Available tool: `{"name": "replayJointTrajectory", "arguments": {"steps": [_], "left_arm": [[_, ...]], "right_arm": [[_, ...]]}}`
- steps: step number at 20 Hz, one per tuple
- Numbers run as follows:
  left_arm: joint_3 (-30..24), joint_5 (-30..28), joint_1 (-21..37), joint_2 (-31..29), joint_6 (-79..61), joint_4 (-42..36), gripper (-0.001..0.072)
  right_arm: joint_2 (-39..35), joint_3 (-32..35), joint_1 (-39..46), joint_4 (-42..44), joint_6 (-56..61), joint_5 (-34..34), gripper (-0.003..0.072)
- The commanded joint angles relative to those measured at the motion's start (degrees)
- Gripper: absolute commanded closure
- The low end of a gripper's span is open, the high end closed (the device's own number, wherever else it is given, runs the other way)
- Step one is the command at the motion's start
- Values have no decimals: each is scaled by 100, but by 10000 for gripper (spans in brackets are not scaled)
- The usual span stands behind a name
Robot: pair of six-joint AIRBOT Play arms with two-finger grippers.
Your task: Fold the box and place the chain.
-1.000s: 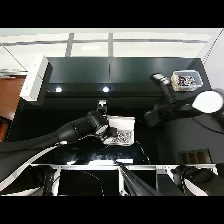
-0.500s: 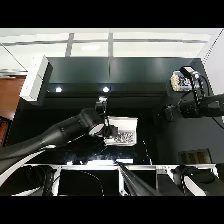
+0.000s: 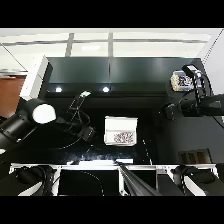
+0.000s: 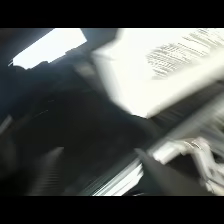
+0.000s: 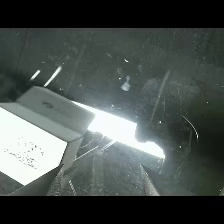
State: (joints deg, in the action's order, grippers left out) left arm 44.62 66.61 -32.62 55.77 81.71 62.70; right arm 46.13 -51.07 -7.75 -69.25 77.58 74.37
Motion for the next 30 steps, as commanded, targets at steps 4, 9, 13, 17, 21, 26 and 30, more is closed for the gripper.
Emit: {"name": "replayJointTrajectory", "arguments": {"steps": [4,9,13,17,21,26,30], "left_arm": [[-1626,-1381,763,-138,-6201,-2133,-5],[-1801,-1718,769,487,-8846,-2234,-4],[-1799,-1622,769,1187,-9978,-3095,-3],[-1725,-1388,769,1274,-10332,-3473,-3],[-1554,-1390,767,1443,-10334,-3685,-4],[-1303,-1366,680,1685,-10227,-3593,-4],[-1294,-1674,413,1685,-9993,-3344,-4]], "right_arm": [[-2,-4,0,-7,258,11,131],[0,-4,0,13,407,20,132],[0,-4,-7,37,407,0,132],[0,-4,-15,37,444,-17,132],[0,-4,-15,35,442,-114,132],[0,-4,-15,20,442,-184,132],[0,-4,-13,-90,444,-229,132]]}}
